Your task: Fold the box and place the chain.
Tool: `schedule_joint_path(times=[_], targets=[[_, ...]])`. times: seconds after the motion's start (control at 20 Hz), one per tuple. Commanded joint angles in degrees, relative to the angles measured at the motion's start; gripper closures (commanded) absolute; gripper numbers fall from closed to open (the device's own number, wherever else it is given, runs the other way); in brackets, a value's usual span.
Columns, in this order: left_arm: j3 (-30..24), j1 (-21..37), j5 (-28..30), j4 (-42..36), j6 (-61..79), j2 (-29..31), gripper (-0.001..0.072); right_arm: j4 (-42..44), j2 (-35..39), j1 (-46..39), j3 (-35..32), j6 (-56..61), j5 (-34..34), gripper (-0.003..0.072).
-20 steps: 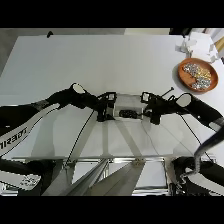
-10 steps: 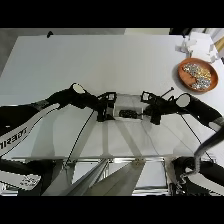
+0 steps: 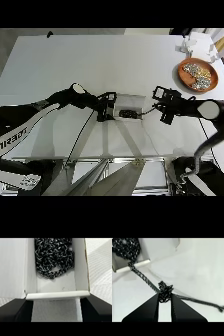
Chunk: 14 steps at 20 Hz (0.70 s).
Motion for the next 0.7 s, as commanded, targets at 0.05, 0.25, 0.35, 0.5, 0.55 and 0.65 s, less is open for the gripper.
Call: schedule_joint_path(times=[0.05, 0.25, 0.35, 0.5, 0.55, 0.65], targets=[[0.02, 0.04, 0.02, 0.02, 0.02, 0.02, 0.0458, 5.31, 13.20, 0.02, 0.02, 3.98, 2.75, 0.0671], [0.02, 0.02, 0.02, 0.02, 0.00, 0.02, 0.0458, 20.02, 18.14, 0.02, 0.02, 3.76, 2.69, 0.0671], [0.02, 0.04, 0.00, 0.02, 0.02, 0.02, 0.0458, 26.25, 17.84, 0.02, 0.02, 3.72, 2.54, 0.0671], [0.02, 0.04, 0.00, 0.02, 0.00, 0.02, 0.0458, 34.03, 16.24, 0.02, 0.02, 3.23, 1.33, 0.0671], [0.02, 0.04, 0.02, 0.02, 0.00, 0.02, 0.0458, 36.26, 15.32, 0.04, 0.02, 3.19, 0.90, 0.0671], [0.02, 0.04, 0.00, 0.02, 0.02, 0.02, 0.0458, 40.94, 12.52, 0.07, 0.02, 1.27, 0.61, 0.0671]])
